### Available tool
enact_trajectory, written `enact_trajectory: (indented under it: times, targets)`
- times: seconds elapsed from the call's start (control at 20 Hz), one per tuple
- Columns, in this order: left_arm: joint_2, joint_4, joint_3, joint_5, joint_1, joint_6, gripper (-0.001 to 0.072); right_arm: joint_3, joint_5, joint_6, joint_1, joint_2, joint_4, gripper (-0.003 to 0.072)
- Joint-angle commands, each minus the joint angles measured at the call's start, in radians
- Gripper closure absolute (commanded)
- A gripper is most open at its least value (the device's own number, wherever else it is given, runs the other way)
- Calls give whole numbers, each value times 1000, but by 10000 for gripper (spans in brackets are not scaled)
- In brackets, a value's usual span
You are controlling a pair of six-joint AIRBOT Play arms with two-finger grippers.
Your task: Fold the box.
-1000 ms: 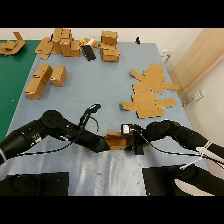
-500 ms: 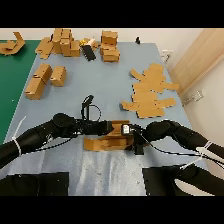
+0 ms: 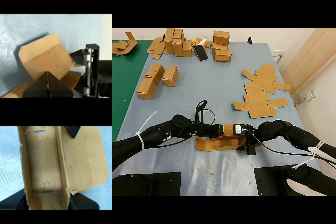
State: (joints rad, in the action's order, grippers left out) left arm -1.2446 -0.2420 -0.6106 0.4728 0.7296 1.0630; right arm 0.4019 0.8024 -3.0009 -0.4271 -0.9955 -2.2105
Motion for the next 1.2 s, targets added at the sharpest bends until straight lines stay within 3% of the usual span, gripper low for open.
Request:
enact_trajectory:
  times: [0.0,0.2,0.35,0.65,0.75,0.9,1.15]
  targets:
    - [-11,-61,-12,20,0,39,700,0,0,0,-1,0,0,235]
    - [-13,-58,-30,21,-11,53,697,0,0,0,-1,0,0,235]
    - [-13,-50,-67,92,-69,47,698,0,0,0,-1,0,0,235]
    - [53,-32,-161,492,-248,-212,698,0,0,0,-1,0,0,235]
    - [116,-128,-161,513,-284,-248,699,0,0,0,-1,-1,0,235]
    - [239,-386,-127,525,-302,-290,700,0,0,0,-1,-1,0,235]
    - [479,-519,27,524,-236,-645,696,0,0,0,-1,0,0,235]
